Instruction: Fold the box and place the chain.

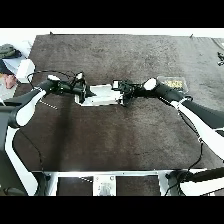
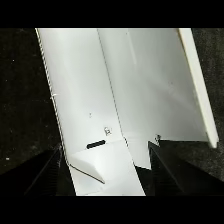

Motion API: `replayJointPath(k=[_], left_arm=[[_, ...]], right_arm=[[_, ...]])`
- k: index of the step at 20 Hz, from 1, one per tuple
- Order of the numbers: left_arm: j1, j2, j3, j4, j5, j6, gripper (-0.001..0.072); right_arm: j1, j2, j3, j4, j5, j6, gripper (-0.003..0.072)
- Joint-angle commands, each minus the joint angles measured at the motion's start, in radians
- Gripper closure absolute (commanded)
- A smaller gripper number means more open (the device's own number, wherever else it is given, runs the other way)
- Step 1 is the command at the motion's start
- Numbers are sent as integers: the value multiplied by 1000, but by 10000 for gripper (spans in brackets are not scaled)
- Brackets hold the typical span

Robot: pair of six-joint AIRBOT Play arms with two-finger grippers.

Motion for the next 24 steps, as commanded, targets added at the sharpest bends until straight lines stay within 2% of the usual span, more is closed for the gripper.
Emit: replayJointPath(k=[1,4,7,18,24], left_arm=[[0,0,0,0,0,0,699],[0,0,0,0,0,0,698],[0,0,0,-1,0,0,698],[0,0,0,-1,0,0,698],[0,0,0,-1,0,0,698]], right_arm=[[-10,-3,6,9,5,-45,90],[-32,-10,14,32,-8,-43,90],[-42,-53,64,41,60,-43,90],[-61,-137,198,44,182,-44,90],[-93,-220,271,97,335,-99,90]])
